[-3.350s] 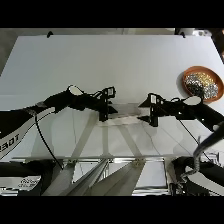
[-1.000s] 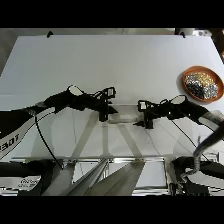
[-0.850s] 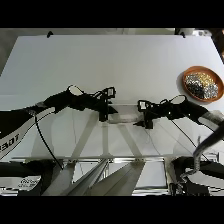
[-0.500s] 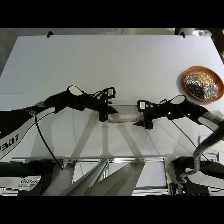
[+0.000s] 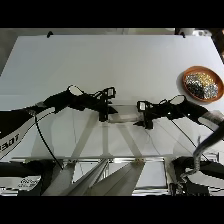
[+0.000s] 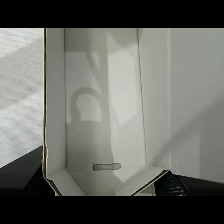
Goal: Fold the box and place the chain.
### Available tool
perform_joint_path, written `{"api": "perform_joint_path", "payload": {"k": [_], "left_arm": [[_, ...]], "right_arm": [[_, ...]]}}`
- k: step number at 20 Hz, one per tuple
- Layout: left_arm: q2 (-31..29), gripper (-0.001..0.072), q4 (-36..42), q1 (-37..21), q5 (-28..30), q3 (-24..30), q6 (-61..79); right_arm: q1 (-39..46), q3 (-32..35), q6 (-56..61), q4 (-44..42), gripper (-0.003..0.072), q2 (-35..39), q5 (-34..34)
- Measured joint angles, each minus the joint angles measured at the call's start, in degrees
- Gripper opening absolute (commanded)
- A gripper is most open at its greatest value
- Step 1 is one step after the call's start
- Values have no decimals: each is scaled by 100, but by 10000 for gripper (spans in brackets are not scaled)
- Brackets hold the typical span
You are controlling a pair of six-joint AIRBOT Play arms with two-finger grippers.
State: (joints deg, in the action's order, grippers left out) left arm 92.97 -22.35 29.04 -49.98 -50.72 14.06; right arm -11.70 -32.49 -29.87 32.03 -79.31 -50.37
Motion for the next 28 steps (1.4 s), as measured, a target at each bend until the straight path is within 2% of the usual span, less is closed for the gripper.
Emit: {"api": "perform_joint_path", "payload": {"k": [1, 2, 28], "left_arm": [[0, 10, 2, -2, 0, 0, 2], [0, 10, 0, 0, 0, 0, 0], [0, 10, 2, 0, 0, 0, 0]], "right_arm": [[0, 0, 0, 11, 332, 0, 13], [0, 0, 0, 17, 322, 0, 26], [-4, 0, -4, 55, 324, 0, 170]]}}
